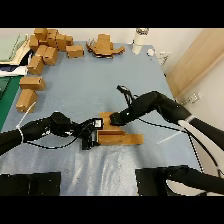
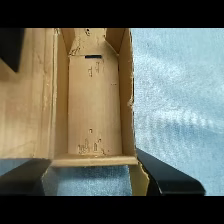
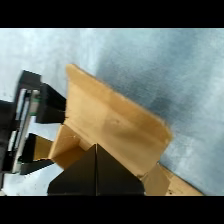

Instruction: Fold the box.

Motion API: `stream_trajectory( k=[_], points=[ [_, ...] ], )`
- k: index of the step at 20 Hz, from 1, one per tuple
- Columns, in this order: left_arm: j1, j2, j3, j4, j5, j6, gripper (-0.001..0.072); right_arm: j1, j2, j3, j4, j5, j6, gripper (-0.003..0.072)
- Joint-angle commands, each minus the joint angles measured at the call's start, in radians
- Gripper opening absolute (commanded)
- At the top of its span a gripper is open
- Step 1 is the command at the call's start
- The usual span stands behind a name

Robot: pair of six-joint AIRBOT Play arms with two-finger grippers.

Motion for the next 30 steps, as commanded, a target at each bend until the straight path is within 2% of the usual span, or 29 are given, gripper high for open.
stream_trajectory(
  k=[1,8,11,13,18,21,23,24,25,26,27,30],
  points=[
    [0.0,0.0,0.001,0.0,0.0,0.0,0.0457,-0.002,-0.139,0.039,-0.006,-0.048,-0.071,0.0003],
    [0.0,0.0,0.001,0.0,0.0,0.0,0.0457,-0.002,-0.164,0.039,-0.006,-0.034,-0.139,0.0003],
    [0.0,0.0,0.001,0.0,0.0,0.0,0.0457,-0.002,-0.135,0.064,-0.032,-0.111,-0.156,0.0002],
    [0.0,0.0,0.001,0.0,0.0,0.0,0.0458,-0.002,-0.053,0.077,-0.08,-0.148,-0.153,0.0002],
    [0.0,0.0,0.001,0.0,0.0,0.0,0.0457,-0.002,0.247,0.055,-0.303,-0.188,-0.075,0.0002],
    [0.0,0.0,0.001,0.0,0.0,0.0,0.0457,-0.001,0.399,-0.04,-0.272,-0.223,-0.085,0.0003],
    [0.0,0.0,0.001,0.0,0.0,0.0,0.0457,0.015,0.494,-0.148,-0.221,-0.232,-0.179,0.0004],
    [0.0,0.0,0.001,0.0,0.0,0.0,0.0457,0.023,0.532,-0.205,-0.225,-0.229,-0.216,0.0035],
    [0.0,0.0,0.001,0.0,0.0,0.0,0.0457,0.024,0.56,-0.264,-0.238,-0.221,-0.26,0.0257],
    [0.0,0.0,0.001,0.0,0.0,0.0,0.0457,0.025,0.571,-0.31,-0.269,-0.207,-0.319,0.0423],
    [0.0,0.0,0.001,0.0,0.0,0.0,0.0457,0.026,0.57,-0.345,-0.307,-0.192,-0.393,0.0461],
    [0.001,0.0,0.001,0.0,0.0,0.0,0.0457,0.026,0.527,-0.399,-0.381,-0.093,-0.527,0.0461]
  ],
)
